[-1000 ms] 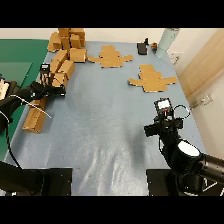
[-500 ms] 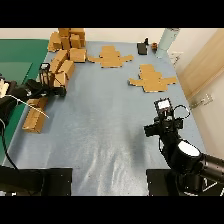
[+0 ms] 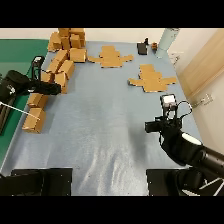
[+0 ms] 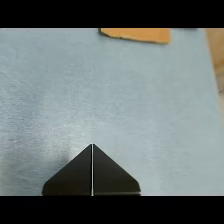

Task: Fold the box.

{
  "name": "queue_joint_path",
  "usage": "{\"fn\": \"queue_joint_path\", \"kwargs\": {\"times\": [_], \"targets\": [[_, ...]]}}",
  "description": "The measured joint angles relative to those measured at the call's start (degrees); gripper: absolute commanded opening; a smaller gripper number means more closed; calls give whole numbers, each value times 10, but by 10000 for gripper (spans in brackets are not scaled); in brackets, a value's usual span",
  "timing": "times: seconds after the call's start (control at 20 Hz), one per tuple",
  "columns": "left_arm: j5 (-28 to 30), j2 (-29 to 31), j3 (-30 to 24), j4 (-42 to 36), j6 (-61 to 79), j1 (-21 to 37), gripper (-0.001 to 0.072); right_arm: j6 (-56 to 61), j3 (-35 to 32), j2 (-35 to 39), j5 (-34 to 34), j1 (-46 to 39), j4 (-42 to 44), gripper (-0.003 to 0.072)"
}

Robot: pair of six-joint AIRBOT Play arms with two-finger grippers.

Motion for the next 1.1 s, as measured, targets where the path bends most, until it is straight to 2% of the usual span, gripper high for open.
{"fn": "queue_joint_path", "kwargs": {"times": [0.2,0.45,0.75,0.9,1.1], "targets": [[-52,52,2,0,-12,-42,13,-125,53,-68,61,-114,130,6],[-85,69,2,-2,-35,-147,13,-311,164,-212,85,-218,317,7],[-100,55,2,4,-73,-262,14,-405,261,-339,80,-248,456,6],[-106,48,2,5,-80,-292,14,-419,275,-358,68,-250,503,6],[-106,44,2,5,-84,-305,14,-425,281,-367,57,-253,525,6]]}}
